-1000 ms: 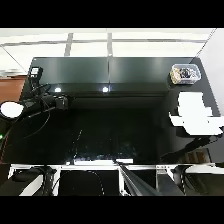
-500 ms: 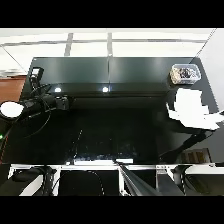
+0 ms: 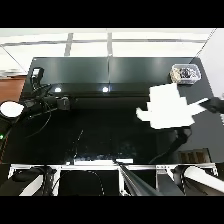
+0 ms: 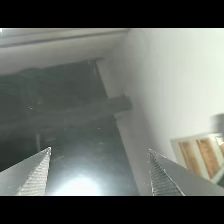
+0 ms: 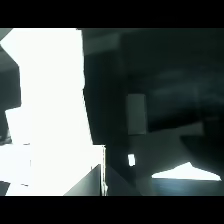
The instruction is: Fold the box and place the chain.
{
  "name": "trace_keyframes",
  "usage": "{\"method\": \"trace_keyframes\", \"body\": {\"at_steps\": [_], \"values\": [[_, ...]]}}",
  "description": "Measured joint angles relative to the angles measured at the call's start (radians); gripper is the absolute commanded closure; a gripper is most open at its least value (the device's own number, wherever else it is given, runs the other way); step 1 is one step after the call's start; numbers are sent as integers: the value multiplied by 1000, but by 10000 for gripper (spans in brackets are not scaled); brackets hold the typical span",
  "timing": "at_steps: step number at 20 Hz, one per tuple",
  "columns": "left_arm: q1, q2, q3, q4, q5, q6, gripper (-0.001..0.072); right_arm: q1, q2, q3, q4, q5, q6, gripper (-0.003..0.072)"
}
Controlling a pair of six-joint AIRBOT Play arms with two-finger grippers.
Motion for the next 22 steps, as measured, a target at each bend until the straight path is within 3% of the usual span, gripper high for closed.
{"method": "trace_keyframes", "body": {"at_steps": [4,8,11,15,22], "values": [[-41,-53,10,-50,-26,0,2,204,205,-290,248,-129,-84,672],[-60,-222,100,-135,-127,-3,2,428,322,-452,378,-246,-118,671],[-66,-397,214,-218,-248,-32,2,574,351,-495,414,-336,-114,672],[-92,-596,360,-153,-410,-176,2,695,364,-513,442,-413,-107,672],[-153,-768,436,-294,-565,-111,2,747,368,-520,457,-454,-104,672]]}}
